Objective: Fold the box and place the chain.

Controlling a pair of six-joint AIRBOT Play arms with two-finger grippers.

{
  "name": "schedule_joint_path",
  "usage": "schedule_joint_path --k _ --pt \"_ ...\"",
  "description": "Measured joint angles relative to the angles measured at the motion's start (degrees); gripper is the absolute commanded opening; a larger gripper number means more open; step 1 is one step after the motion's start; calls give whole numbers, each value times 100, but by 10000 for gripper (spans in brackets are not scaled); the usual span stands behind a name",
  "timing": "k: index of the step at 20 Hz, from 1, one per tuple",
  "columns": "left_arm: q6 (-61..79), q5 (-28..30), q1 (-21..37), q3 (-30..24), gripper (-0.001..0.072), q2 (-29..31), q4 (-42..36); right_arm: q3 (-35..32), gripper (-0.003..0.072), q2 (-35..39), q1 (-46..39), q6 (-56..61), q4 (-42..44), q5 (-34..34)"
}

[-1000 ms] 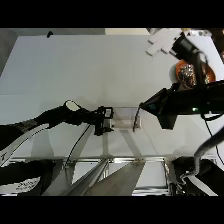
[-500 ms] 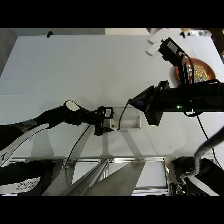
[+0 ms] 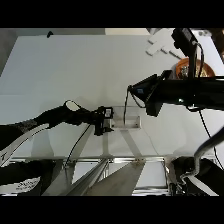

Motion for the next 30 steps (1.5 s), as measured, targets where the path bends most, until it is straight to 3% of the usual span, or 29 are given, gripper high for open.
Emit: schedule_joint_path --k 4,13,22,25,30 --pt "0 0 0 0 12 0 0 0 11 26 0 -4 -31 -15" --pt "0 0 0 0 12 0 -2 -205 11 -472 11 -9 -227 1384" --pt "0 0 0 0 12 2 0 -459 15 -1690 592 111 -623 1338" --pt "0 0 -2 0 12 2 -2 -470 180 -1921 684 310 -793 1193" --pt "0 0 0 0 12 2 -2 -474 182 -2033 730 481 -896 992"
